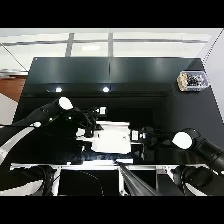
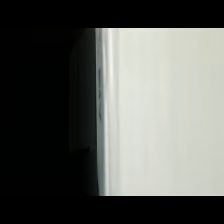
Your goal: Fold the box and place the chain.
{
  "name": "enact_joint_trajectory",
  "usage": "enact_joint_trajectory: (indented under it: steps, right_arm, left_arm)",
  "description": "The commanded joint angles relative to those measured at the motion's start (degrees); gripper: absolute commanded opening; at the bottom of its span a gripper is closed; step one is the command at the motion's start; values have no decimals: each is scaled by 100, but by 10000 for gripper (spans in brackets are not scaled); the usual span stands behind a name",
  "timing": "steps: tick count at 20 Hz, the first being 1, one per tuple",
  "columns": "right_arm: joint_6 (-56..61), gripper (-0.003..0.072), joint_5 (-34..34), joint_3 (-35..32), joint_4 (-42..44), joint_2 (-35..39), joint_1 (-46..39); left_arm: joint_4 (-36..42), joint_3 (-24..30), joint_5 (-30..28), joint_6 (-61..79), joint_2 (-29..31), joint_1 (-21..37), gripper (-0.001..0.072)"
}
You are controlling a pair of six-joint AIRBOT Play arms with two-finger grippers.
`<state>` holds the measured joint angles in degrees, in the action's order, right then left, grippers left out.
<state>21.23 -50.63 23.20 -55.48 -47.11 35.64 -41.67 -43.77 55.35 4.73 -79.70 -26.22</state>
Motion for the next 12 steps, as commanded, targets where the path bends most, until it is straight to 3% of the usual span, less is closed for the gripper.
enact_joint_trajectory:
  steps: [1,6,12]
  right_arm:
    - [-393,715,52,-2,83,-184,330]
    - [-393,714,1154,-2,101,-579,887]
    - [-417,707,1604,-2,444,-964,1300]
  left_arm:
    - [-2,-4,-2,-2,-4,-2,27]
    - [24,-4,-2,-4,-4,-2,27]
    - [28,-4,0,-24,-4,-2,27]
